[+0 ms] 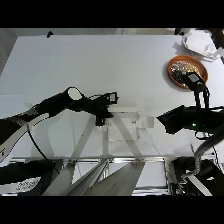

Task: Fold the box and place the chain.

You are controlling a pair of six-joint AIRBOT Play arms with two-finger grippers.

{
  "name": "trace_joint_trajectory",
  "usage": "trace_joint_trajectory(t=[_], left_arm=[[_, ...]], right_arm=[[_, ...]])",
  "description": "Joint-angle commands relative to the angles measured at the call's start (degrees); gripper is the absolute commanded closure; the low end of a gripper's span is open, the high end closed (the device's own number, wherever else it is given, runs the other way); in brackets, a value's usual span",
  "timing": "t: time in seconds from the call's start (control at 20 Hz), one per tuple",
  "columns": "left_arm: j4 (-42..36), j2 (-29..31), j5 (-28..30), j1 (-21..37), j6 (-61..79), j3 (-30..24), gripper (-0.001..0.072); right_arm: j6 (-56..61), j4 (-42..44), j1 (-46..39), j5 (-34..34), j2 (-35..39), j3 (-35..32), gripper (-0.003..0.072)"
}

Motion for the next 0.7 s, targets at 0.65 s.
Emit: trace_joint_trajectory(t=[0.65], left_arm=[[-0.17, -3.23, 0.37, 0.02, 10.45, -0.02, 0.0709]], right_arm=[[-0.13, -0.17, 0.04, -0.04, 0.04, 0.04, 0.0350]])
